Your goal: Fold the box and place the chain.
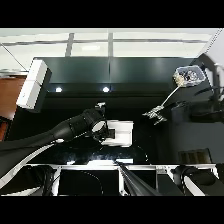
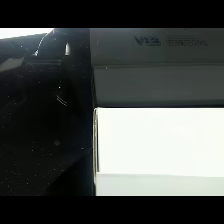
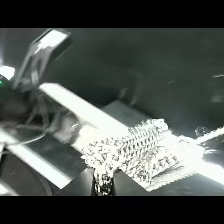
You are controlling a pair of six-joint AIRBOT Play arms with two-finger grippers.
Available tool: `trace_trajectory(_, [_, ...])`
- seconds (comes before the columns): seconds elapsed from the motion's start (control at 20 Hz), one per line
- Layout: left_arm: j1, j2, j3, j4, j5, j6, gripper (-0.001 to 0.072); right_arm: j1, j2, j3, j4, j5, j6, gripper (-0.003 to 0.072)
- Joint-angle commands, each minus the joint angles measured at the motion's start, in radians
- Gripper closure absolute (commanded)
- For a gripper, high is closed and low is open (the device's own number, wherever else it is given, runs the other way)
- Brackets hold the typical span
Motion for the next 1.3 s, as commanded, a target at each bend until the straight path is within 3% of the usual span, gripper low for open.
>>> trace_trajectory(0.0, [0.0,0.0,0.0,0.0,0.0,0.0,0.0678,0.119,0.004,-0.05,0.032,-0.094,0.042,0.0644])
trace_trajectory(0.25, [0.0,0.0,0.0,0.0,0.0,0.0,0.0678,0.24,-0.003,-0.061,0.043,-0.23,0.078,0.0644])
trace_trajectory(0.8, [0.0,0.0,0.0,0.0,0.0,0.0,0.0678,0.319,-0.091,-0.124,0.041,-0.26,0.082,0.0644])
trace_trajectory(1.05, [0.0,0.0,0.0,0.0,0.0,0.0,0.0678,0.412,-0.146,-0.145,0.077,-0.412,0.078,0.0644])
trace_trajectory(1.25, [0.0,0.0,0.0,0.0,0.0,0.0,0.0678,0.41,-0.152,-0.146,0.048,-0.397,0.079,0.0644])
